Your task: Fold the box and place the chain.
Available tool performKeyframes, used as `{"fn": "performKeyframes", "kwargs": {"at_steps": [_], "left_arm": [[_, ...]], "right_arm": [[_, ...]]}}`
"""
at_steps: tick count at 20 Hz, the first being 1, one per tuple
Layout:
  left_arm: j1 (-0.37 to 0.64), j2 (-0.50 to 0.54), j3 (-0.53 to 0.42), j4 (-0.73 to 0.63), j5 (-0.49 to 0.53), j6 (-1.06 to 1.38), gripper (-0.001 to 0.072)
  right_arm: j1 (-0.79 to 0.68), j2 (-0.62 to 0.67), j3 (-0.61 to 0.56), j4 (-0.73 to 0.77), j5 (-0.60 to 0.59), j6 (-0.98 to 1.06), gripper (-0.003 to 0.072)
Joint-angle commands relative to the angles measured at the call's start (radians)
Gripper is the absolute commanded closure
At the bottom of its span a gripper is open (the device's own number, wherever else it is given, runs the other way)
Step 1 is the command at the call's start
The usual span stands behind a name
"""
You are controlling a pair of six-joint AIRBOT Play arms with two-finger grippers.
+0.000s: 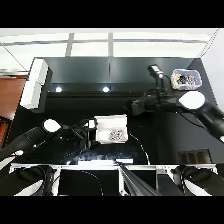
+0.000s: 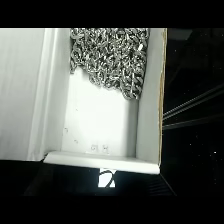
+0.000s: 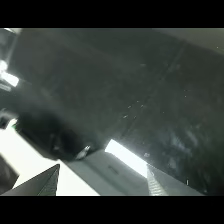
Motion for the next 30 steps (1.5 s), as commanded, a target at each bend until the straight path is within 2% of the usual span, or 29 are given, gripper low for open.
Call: {"fn": "performKeyframes", "kwargs": {"at_steps": [1, 3, 7, 12, 18, 23, 30], "left_arm": [[0.0, -0.001, 0.001, 0.0, 0.0, 0.0, 0.0352], [0.0, -0.001, 0.001, 0.0, 0.0, 0.0, 0.0352], [0.0, -0.001, 0.001, 0.0, 0.0, 0.0, 0.0352], [0.0, -0.001, 0.001, 0.0, 0.0, 0.0, 0.0352], [0.0, -0.001, 0.001, 0.0, 0.0, 0.0, 0.0352], [0.0, -0.001, 0.001, 0.0, 0.0, 0.0, 0.0352], [0.0, -0.001, 0.001, 0.0, 0.0, 0.0, 0.0352]], "right_arm": [[0.022, -0.145, 0.058, -0.005, -0.049, -0.027, 0.0055], [0.022, -0.156, 0.059, -0.006, -0.013, -0.132, 0.0056], [0.022, -0.156, 0.059, -0.031, 0.202, -0.418, 0.0055], [0.022, -0.156, 0.059, -0.024, 0.35, -0.692, 0.0055], [0.098, -0.156, 0.058, -0.036, 0.349, -0.739, 0.0055], [0.154, -0.156, 0.058, -0.157, 0.296, -0.749, 0.0055], [0.189, -0.153, 0.059, -0.148, 0.327, -0.698, 0.0055]]}}
